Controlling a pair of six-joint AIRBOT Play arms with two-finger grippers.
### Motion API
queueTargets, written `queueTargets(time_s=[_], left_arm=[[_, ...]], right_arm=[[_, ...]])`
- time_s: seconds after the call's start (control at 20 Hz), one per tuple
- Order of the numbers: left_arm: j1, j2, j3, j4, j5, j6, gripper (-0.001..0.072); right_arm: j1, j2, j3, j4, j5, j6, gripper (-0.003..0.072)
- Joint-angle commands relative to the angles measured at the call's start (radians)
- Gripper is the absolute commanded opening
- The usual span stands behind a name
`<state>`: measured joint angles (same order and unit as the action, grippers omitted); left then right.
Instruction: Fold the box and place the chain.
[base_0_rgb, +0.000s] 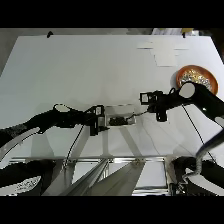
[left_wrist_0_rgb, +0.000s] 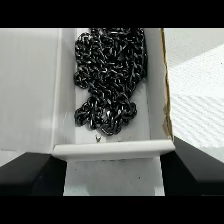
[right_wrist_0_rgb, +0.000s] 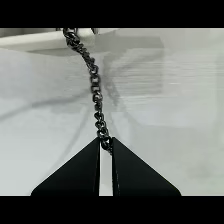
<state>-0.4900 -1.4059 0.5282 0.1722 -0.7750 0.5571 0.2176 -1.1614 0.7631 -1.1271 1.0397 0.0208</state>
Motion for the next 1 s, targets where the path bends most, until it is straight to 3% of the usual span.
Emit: queueTargets(time_s=[0.0, 0.15, 0.25, 0.6, 0.8, 0.95], left_arm=[[0.000, 0.000, 0.001, 0.000, 0.000, 0.000, 0.0068], [0.000, 0.000, 0.001, 0.000, 0.000, 0.000, 0.0068], [0.000, 0.000, 0.001, 0.000, 0.000, 0.000, 0.0068], [0.000, 0.000, 0.001, 0.000, 0.000, 0.000, 0.0068], [0.000, 0.000, 0.001, 0.000, 0.000, 0.000, 0.0068], [0.000, 0.000, 0.001, 0.000, 0.000, 0.000, 0.0068]], right_arm=[[0.001, 0.108, 0.000, 0.175, 0.113, 0.008, 0.0019], [0.009, 0.143, -0.004, 0.467, 0.181, 0.007, 0.0019], [0.048, 0.143, -0.005, 0.552, 0.156, 0.006, 0.0019], [0.267, 0.121, -0.006, 0.574, -0.073, 0.008, 0.0019], [0.288, 0.061, -0.007, 0.554, -0.161, 0.009, 0.0020], [0.288, 0.032, -0.012, 0.458, -0.181, 0.085, 0.0029]])
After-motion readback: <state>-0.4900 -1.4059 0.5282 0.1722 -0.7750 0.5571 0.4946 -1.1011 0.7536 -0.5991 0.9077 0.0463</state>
